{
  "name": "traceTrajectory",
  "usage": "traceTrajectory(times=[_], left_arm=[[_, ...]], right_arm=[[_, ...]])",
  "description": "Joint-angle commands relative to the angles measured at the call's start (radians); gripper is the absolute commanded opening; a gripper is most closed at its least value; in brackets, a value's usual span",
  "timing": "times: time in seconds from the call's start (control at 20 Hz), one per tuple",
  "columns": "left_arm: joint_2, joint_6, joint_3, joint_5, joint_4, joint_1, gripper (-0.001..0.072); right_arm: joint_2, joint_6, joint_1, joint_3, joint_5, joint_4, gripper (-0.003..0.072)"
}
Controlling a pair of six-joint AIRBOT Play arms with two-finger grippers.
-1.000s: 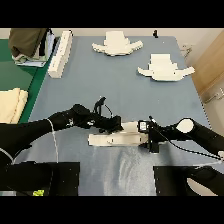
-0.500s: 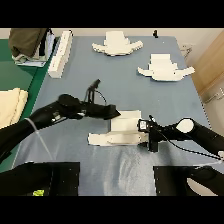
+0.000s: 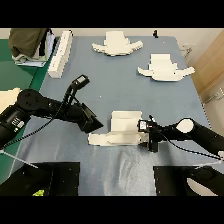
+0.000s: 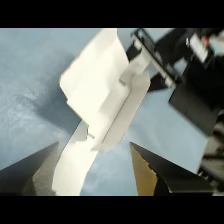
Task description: Fold the box.
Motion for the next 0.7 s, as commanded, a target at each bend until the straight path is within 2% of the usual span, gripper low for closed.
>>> traceTrajectory(times=[0.0, 0.1, 0.25, 0.35, 0.65], left_arm=[[0.007, 0.2, -0.007, -0.051, 0.13, -0.058, 0.0678], [-0.003, 0.325, -0.054, -0.029, 0.1, -0.049, 0.0679], [-0.004, 0.534, -0.192, 0.153, 0.087, -0.001, 0.0688], [-0.004, 0.656, -0.265, 0.264, 0.059, -0.008, 0.0688], [-0.141, 0.941, -0.291, 0.302, -0.214, -0.11, 0.0688]], right_arm=[[0.0, 0.0, 0.0, 0.0, 0.0, 0.0, 0.0546], [0.0, 0.0, 0.0, 0.0, 0.0, 0.0, 0.0546], [0.0, 0.0, 0.0, 0.0, 0.0, 0.0, 0.0546], [0.0, 0.0, 0.0, 0.0, 0.001, 0.0, 0.0546], [0.0, 0.0, 0.0, 0.0, 0.0, 0.0, 0.0546]])
